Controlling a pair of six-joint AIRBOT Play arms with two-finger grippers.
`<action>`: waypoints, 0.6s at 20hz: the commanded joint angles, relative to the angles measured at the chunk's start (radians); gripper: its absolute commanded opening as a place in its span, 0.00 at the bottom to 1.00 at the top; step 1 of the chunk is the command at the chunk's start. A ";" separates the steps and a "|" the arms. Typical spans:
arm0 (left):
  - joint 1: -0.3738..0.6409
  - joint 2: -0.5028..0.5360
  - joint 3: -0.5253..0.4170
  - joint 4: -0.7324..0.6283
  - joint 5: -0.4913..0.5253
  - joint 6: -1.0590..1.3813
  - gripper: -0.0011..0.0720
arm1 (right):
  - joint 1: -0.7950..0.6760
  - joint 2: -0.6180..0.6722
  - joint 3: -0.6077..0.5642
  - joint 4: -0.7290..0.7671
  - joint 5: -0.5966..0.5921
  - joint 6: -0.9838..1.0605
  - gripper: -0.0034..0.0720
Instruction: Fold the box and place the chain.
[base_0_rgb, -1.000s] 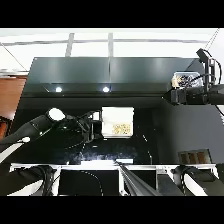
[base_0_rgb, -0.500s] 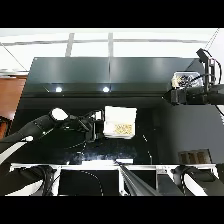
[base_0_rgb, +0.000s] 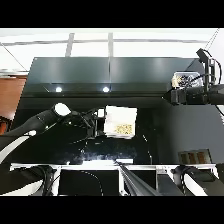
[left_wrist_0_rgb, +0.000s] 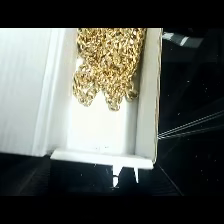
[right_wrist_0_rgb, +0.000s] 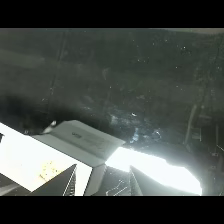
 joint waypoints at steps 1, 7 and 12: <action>-0.002 -0.040 0.039 0.013 -0.042 -0.001 0.98 | 0.000 0.000 0.000 0.000 0.000 0.001 0.56; -0.001 -0.043 0.038 0.077 -0.042 -0.001 0.98 | 0.000 0.000 0.000 0.000 -0.005 0.000 0.56; -0.002 -0.043 0.038 0.068 -0.040 -0.001 0.75 | 0.038 -0.001 0.000 -0.070 -0.027 -0.011 0.88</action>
